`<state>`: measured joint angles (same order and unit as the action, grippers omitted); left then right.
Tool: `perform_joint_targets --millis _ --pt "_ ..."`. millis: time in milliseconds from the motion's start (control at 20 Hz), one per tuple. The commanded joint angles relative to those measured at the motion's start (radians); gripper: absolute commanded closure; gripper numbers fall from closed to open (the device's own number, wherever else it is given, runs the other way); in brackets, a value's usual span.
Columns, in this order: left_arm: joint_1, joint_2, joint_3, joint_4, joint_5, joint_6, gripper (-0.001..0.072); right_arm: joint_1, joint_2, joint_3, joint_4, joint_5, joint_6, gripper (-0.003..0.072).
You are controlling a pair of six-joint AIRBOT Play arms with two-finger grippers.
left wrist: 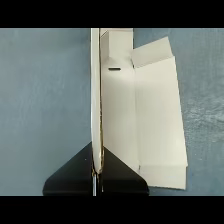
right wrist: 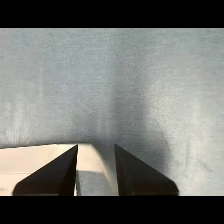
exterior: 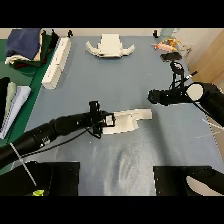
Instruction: Fold the box.
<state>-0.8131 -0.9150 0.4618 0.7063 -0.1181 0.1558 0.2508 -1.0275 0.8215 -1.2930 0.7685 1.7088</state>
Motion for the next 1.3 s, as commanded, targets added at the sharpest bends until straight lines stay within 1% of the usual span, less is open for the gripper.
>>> perform_joint_targets --millis 0,150,250,400,450,500,550,650,700,850,950,1050,1150,1250 --pt "-0.120 -0.024 -0.109 -0.041 0.228 -0.039 0.0701 0.001 0.000 0.001 0.001 -0.004 0.000 0.0344" --pt "-0.198 -0.067 -0.146 -0.041 0.252 -0.095 0.0700 0.001 0.000 0.001 0.004 -0.005 0.000 0.0344" --pt "-0.216 -0.075 -0.153 -0.042 0.248 -0.098 0.0697 0.001 0.000 0.001 0.009 -0.005 0.000 0.0344" --pt "-0.201 -0.044 -0.143 -0.045 0.245 -0.147 0.0696 0.001 0.000 0.001 0.009 -0.005 0.000 0.0344" --pt "-0.185 -0.023 -0.135 -0.066 0.238 -0.153 0.0696 0.001 0.000 0.001 0.009 -0.005 0.000 0.0344" --pt "-0.159 0.002 -0.122 -0.085 0.214 -0.153 0.0696 0.001 0.000 0.001 0.009 -0.006 0.000 0.0344" --pt "-0.126 0.025 -0.107 -0.087 0.167 -0.153 0.0696 0.001 0.000 0.001 0.009 -0.007 0.000 0.0344" --pt "-0.029 0.061 -0.060 -0.086 0.008 -0.154 0.0696 0.001 0.000 0.001 0.009 -0.007 0.000 0.0344" --pt "0.031 0.066 -0.029 -0.085 -0.092 -0.167 0.0696 0.001 0.000 0.001 0.009 -0.007 0.000 0.0344" --pt "0.248 0.034 0.103 -0.070 -0.455 -0.245 0.0697 0.001 0.000 0.001 0.016 -0.006 0.000 0.0344" --pt "0.373 -0.035 0.210 -0.070 -0.679 -0.295 0.0696 0.001 0.000 0.001 0.022 -0.006 0.000 0.0344" --pt "0.457 -0.125 0.330 -0.052 -0.844 -0.354 0.0696 0.001 0.000 0.001 0.031 -0.005 0.000 0.0344" --pt "0.510 -0.222 0.463 0.005 -0.991 -0.458 0.0696 0.001 0.000 0.001 0.039 -0.001 0.000 0.0344" --pt "0.537 -0.316 0.584 0.027 -1.139 -0.520 0.0696 0.001 0.000 0.001 0.040 0.002 0.000 0.0344"
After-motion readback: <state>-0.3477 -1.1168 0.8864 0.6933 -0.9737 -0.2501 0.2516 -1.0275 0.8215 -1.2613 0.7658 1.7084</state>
